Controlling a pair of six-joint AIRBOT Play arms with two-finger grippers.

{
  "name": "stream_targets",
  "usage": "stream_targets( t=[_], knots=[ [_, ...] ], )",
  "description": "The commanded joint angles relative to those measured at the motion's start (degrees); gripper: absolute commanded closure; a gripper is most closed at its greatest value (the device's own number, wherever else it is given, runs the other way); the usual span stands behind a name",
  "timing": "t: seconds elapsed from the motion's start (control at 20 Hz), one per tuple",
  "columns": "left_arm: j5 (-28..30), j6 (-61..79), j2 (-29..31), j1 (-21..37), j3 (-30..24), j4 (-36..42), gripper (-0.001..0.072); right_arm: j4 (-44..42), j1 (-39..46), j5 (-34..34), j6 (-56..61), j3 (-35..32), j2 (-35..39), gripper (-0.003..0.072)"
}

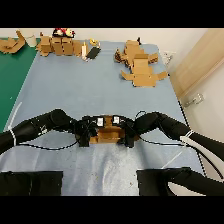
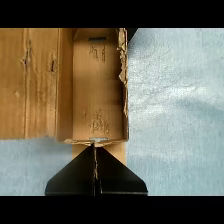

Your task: Fold the box.

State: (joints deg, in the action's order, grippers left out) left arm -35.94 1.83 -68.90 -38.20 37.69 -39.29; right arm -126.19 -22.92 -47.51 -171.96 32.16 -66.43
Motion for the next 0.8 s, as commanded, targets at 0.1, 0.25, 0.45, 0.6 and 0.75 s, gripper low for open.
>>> stream_targets(
  t=[0.1, 0.25, 0.45, 0.6, 0.75],
  knots=[
    [4.20, 0.31, -1.16, -2.54, 0.00, 0.96, 0.0698, 0.00, -0.04, 0.00, 0.02, 0.00, -0.04, 0.0176],
    [4.94, 0.28, -1.16, -2.54, -0.02, 0.98, 0.0698, 0.00, -0.04, 0.00, 0.02, 0.00, -0.04, 0.0176],
    [4.61, -0.31, -1.16, -2.56, -0.02, 1.42, 0.0366, 0.00, -0.04, 0.02, 0.02, 0.00, -0.04, 0.0177],
    [3.80, -0.28, -1.16, -2.56, -0.02, 3.41, 0.0228, 0.00, -0.04, 0.02, 0.02, 0.00, -0.04, 0.0177],
    [2.67, -0.31, -1.16, -2.56, -0.02, 3.48, 0.0228, 0.00, -0.04, 0.02, 0.02, 0.00, -0.04, 0.0177]
  ],
)
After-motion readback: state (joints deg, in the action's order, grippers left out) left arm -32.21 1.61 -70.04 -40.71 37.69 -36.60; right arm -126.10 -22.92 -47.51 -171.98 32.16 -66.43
